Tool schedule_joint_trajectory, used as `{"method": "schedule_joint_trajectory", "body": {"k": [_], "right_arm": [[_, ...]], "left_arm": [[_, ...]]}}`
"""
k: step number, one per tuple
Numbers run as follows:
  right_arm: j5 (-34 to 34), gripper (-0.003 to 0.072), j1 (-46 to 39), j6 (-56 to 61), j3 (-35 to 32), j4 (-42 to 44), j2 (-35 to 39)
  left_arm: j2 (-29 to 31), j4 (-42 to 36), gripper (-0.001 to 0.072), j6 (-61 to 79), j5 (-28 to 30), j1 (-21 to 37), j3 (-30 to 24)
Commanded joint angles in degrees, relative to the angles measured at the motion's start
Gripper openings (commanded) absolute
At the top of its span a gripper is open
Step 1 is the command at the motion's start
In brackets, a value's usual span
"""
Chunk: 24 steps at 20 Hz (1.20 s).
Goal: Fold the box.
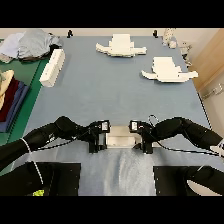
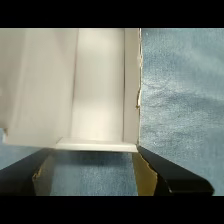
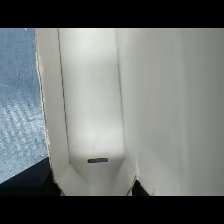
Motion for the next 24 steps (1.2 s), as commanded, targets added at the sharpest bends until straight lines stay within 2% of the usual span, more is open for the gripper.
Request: {"method": "schedule_joint_trajectory", "body": {"k": [1,7,11,24], "right_arm": [[0.0,0.0519,0.0,0.0,0.0,0.0,0.0],[0.0,0.0519,0.0,0.0,0.0,0.0,0.0],[0.0,0.0519,0.0,0.0,0.0,0.0,0.0],[0.0,0.0519,0.0,0.0,0.0,0.0,0.0]], "left_arm": [[-0.1,0.4,0.0696,-1.0,1.1,0.0,0.0],[-1.2,-0.4,0.0696,2.5,1.1,-1.1,0.0],[-1.9,-2.8,0.0696,4.0,4.2,-2.9,0.0],[-4.0,-2.8,0.0693,5.6,3.9,-3.0,0.3]]}}
